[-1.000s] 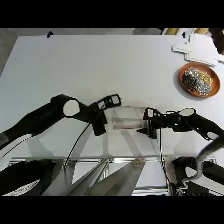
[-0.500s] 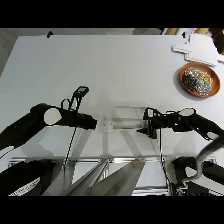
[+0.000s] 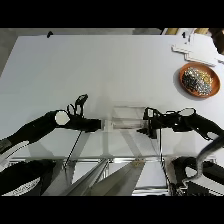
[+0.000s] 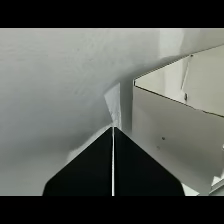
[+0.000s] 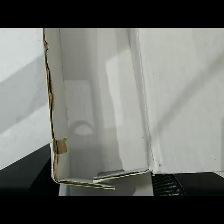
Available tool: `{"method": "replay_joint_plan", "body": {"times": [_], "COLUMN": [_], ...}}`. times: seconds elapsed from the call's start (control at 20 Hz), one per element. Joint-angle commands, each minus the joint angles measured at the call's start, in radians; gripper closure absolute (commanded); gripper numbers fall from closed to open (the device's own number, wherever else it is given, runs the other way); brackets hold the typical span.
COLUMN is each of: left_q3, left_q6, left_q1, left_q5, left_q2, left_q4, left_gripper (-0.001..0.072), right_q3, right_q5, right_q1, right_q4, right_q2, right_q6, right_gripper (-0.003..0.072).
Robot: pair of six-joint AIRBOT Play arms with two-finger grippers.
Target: Fold the box and place the chain.
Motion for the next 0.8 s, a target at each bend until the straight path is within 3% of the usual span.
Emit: {"method": "replay_joint_plan", "body": {"times": [0.0,0.15,0.4,0.6,0.7,0.75], "left_q3": [-0.002,0.000,0.005,0.033,0.058,0.069], "left_q6": [0.098,0.232,0.234,0.234,0.233,0.233], "left_q1": [-0.014,-0.036,-0.052,-0.064,-0.064,-0.064], "left_q5": [0.023,0.037,0.057,0.055,0.038,0.036], "left_q2": [-0.033,-0.017,0.071,0.075,0.075,0.074], "left_q4": [-0.080,-0.194,-0.191,-0.190,-0.189,-0.188], "left_gripper": [0.0703,0.0704,0.0701,0.0692,0.0558,0.0536], "right_q3": [0.000,0.000,0.000,0.000,0.000,0.000], "right_q5": [0.000,0.000,0.000,0.000,0.000,0.000], "right_q1": [0.000,0.000,0.000,0.000,0.000,0.000], "right_q4": [0.000,0.000,0.000,0.000,0.000,0.000], "right_q2": [0.000,0.000,0.000,0.000,0.000,0.000], "right_q6": [0.000,0.000,0.000,0.000,0.000,0.000], "right_gripper": [0.0347,0.0347,0.0347,0.0347,0.0347,0.0347]}}
